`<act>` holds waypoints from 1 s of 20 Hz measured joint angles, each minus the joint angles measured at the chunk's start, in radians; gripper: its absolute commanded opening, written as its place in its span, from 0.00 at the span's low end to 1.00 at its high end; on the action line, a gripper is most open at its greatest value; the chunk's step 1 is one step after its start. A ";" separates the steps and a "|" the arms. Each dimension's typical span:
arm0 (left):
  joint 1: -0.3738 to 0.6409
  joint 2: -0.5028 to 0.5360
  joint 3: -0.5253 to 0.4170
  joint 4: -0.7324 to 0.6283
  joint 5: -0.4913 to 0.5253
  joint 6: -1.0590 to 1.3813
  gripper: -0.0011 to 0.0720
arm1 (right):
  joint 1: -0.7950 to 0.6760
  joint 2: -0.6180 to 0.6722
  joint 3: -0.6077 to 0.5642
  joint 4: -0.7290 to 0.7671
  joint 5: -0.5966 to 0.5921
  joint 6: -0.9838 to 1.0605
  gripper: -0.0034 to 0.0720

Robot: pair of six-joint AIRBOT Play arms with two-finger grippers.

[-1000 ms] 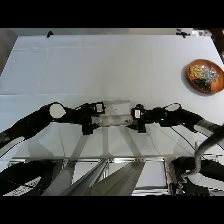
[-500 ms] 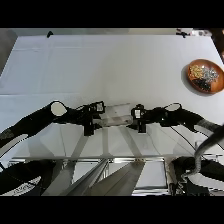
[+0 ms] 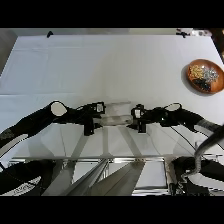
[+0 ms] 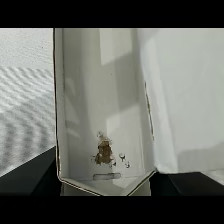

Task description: Fold the box and place the chain.

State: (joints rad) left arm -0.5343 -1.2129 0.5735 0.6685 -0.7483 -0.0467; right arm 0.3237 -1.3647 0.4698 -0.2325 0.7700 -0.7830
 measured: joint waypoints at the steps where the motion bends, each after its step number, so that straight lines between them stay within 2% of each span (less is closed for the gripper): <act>1: 0.000 0.000 0.000 0.000 0.004 0.003 0.53 | 0.000 0.000 0.000 0.000 0.000 0.000 0.63; 13: -0.001 0.000 0.000 -0.002 0.031 0.134 0.52 | 0.000 0.000 0.000 0.002 -0.002 -0.001 0.63; 16: -0.002 0.000 0.000 -0.002 0.053 0.149 0.36 | 0.000 0.000 0.000 0.002 -0.002 -0.001 0.63; 20: -0.004 -0.005 0.000 -0.002 0.072 0.156 0.36 | 0.000 0.000 0.000 0.002 -0.002 -0.002 0.63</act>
State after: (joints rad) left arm -0.5385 -1.2182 0.5735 0.6666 -0.6765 0.1093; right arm 0.3237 -1.3647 0.4698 -0.2310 0.7681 -0.7845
